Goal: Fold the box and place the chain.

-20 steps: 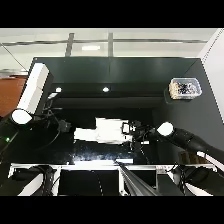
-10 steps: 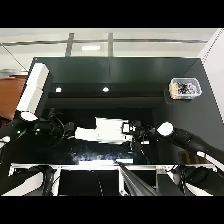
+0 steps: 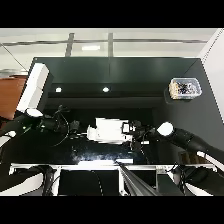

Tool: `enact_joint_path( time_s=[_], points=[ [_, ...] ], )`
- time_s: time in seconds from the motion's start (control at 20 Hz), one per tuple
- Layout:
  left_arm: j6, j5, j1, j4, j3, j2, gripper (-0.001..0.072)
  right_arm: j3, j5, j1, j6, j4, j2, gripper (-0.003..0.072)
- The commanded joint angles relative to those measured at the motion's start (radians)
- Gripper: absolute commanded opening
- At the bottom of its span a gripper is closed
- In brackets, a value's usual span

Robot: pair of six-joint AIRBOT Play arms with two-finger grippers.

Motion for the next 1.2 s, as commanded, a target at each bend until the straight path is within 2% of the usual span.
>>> enact_joint_path(
  time_s=[0.0, 0.15, 0.4, 0.5, 0.65, 0.9, 1.15],
  points=[
    [0.011, -0.067, -0.011, -0.01, 0.042, -0.001, 0.0644, 0.0, 0.0, 0.0, 0.0, 0.0, -0.001, 0.0524],
    [-0.058, -0.081, -0.06, 0.011, 0.068, 0.037, 0.0634, 0.0, 0.0, 0.0, 0.0, 0.0, -0.001, 0.0524],
    [-0.113, -0.032, -0.156, 0.042, 0.072, 0.189, 0.0636, 0.0, 0.0, 0.0, 0.0, 0.0, -0.001, 0.0524],
    [-0.148, 0.019, -0.205, 0.053, 0.072, 0.225, 0.0636, 0.0, 0.0, 0.0, 0.0, 0.001, -0.001, 0.0524],
    [-0.172, 0.073, -0.28, 0.059, 0.072, 0.233, 0.0635, 0.0, 0.0, 0.0, 0.0, 0.0, -0.001, 0.0524],
    [-0.323, 0.16, -0.416, 0.211, 0.073, 0.233, 0.0634, 0.0, 0.0, 0.0, 0.0, 0.0, -0.001, 0.0524],
    [-0.374, 0.259, -0.481, 0.228, 0.075, 0.232, 0.0634, 0.0, 0.0, 0.0, 0.0, 0.001, -0.001, 0.0524]
  ],
)
